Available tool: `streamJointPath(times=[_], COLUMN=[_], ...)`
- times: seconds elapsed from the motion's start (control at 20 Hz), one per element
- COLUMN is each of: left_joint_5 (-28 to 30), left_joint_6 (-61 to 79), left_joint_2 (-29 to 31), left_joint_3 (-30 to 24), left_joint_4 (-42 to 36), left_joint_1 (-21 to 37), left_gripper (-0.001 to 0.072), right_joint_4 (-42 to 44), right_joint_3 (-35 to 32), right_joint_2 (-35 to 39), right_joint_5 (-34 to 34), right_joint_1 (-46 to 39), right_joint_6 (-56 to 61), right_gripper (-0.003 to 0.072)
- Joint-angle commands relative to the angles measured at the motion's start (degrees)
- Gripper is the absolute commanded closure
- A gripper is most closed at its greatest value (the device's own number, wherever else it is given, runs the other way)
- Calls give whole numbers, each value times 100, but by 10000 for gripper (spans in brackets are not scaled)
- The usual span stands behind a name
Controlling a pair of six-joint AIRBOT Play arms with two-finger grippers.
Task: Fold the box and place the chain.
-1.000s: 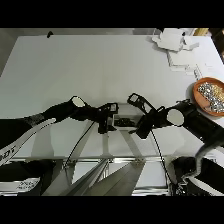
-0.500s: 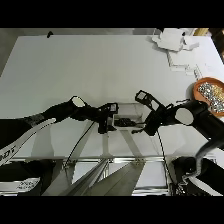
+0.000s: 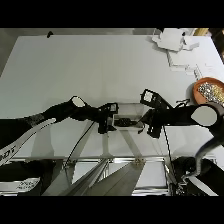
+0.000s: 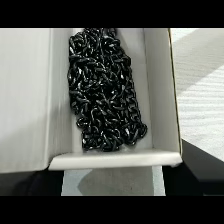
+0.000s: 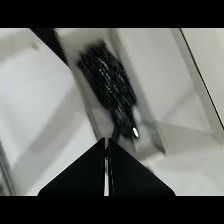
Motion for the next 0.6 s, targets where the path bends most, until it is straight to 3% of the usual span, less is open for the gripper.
streamJointPath(times=[0.0,0.15,0.55], left_joint_5=[0,0,2], left_joint_6=[2,2,2], left_joint_2=[4,2,2], left_joint_3=[-2,-2,-2], left_joint_4=[2,0,2], left_joint_1=[2,2,2], left_gripper=[337,337,337], right_joint_4=[1784,2420,2173], right_joint_3=[7,7,7], right_joint_2=[55,44,-964], right_joint_5=[-391,-522,-568], right_joint_1=[-17,24,332], right_joint_6=[-1338,-1650,-1729], right_gripper=[669,669,667])
